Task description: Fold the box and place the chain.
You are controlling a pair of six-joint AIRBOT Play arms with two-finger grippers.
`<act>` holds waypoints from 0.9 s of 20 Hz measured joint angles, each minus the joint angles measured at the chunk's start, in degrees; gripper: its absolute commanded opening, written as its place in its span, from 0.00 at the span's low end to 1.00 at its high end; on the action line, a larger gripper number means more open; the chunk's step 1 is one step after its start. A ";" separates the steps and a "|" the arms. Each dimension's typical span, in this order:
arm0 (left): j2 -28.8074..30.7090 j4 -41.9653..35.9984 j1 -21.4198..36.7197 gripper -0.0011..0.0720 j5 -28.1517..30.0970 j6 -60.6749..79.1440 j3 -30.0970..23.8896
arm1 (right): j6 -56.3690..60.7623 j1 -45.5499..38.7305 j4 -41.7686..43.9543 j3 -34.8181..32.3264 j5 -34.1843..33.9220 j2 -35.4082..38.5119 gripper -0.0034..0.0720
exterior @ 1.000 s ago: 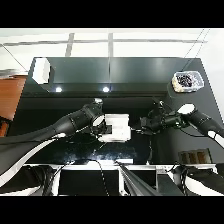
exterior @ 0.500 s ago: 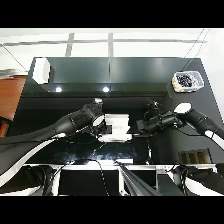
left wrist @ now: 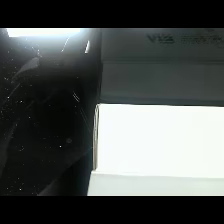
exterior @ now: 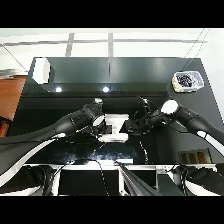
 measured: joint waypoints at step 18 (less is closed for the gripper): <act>-0.04 0.63 -0.02 0.06 -0.90 0.04 0.00 | 31.06 15.56 -28.68 7.13 -5.16 -0.07 0.60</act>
